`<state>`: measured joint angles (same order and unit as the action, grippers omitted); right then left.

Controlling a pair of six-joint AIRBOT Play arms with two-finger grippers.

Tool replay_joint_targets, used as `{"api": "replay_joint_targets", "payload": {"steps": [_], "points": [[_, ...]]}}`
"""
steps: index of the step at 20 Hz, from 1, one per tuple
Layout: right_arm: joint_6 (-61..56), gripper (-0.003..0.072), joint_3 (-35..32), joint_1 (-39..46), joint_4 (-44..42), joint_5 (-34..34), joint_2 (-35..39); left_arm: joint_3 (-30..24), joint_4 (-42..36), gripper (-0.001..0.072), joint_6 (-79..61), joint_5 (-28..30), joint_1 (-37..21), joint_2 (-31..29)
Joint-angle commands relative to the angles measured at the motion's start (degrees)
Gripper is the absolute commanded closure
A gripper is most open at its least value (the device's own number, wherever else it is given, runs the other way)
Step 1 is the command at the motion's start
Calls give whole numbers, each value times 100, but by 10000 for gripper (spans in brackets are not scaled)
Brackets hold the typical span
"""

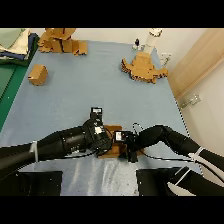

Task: Fold the box.

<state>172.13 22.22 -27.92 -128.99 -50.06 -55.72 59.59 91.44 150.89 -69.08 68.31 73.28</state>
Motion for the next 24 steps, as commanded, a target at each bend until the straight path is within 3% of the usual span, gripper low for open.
{"api": "replay_joint_targets", "payload": {"steps": [1,4,5,6,7,8,9,10,13,17,18,19,20,24], "points": [[-2,193,-4,-4,-2,2,-2,-260,160,119,20,-136,-55,-452],[-2,193,-2,-4,0,2,-2,-503,166,121,-9,81,-105,-892],[-2,193,-4,-4,0,0,-2,-599,162,240,-129,310,-131,-1073],[-2,193,-2,-4,0,2,-2,-713,162,485,-369,501,-162,-1255],[-2,193,-4,-4,0,2,-2,-872,138,608,-619,614,-214,-1453],[-2,193,-2,-4,0,2,-2,-1067,94,606,-885,601,-293,-1652],[-2,193,-2,-4,0,2,-2,-1292,-52,706,-1270,610,-365,-1834],[-2,193,-2,-4,0,2,-2,-1530,-391,698,-1917,697,-448,-1996],[-2,193,-4,-4,0,2,-2,-2310,-2122,699,-5716,1292,-890,-2393],[-2,192,-4,-4,0,2,-2,-2933,-1902,695,-8712,1412,-1351,-2402],[-2,193,-4,-4,0,2,-2,-2999,-1906,604,-9285,1453,-1384,-2376],[-2,193,-2,-4,0,2,-2,-3075,-1904,144,-9768,1631,-1381,-2363],[-2,193,-2,-4,0,0,-2,-3176,-1906,27,-9960,1965,-1379,-2363],[-2,193,-4,-4,0,2,-2,-3585,-1945,9,-10918,3506,-1377,-2312]]}}
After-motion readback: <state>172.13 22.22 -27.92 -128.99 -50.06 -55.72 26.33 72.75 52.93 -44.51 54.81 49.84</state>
